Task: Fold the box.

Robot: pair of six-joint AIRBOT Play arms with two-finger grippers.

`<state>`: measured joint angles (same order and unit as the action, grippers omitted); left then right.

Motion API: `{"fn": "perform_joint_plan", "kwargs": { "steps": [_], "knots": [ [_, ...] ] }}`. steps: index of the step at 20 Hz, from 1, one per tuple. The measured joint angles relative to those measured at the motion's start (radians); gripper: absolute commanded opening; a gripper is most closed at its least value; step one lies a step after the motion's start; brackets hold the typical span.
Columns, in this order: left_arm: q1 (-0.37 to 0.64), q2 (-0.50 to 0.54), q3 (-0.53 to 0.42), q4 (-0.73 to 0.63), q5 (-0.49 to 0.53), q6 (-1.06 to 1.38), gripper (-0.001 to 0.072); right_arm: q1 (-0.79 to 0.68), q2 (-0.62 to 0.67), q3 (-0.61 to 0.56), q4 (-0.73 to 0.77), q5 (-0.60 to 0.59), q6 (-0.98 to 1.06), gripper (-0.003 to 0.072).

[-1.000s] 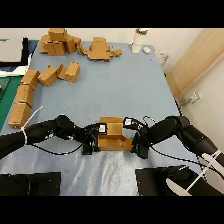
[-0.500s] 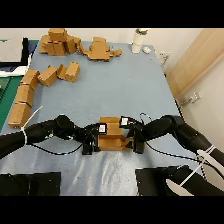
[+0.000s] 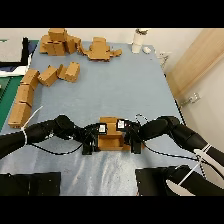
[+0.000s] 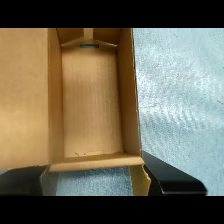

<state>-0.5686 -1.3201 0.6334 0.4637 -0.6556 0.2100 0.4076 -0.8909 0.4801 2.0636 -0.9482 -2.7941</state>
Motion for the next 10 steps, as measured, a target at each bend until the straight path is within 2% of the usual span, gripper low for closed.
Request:
{"fn": "perform_joint_plan", "kwargs": {
  "steps": [6, 7, 8, 10],
  "knots": [
    [0.000, 0.000, 0.000, 0.001, 0.000, 0.001, 0.0527, 0.024, -0.001, 0.000, 0.016, 0.032, -0.042, 0.0141],
    [0.000, 0.000, 0.000, 0.001, 0.000, 0.002, 0.0527, 0.030, -0.001, 0.000, 0.017, 0.034, -0.043, 0.0133],
    [0.000, 0.000, 0.000, 0.002, 0.000, 0.002, 0.0528, 0.036, -0.001, 0.000, 0.017, 0.037, -0.047, 0.0084],
    [0.000, 0.000, 0.000, 0.002, -0.001, 0.002, 0.0527, 0.045, -0.001, 0.000, 0.021, 0.039, -0.050, 0.0084]
  ]
}}
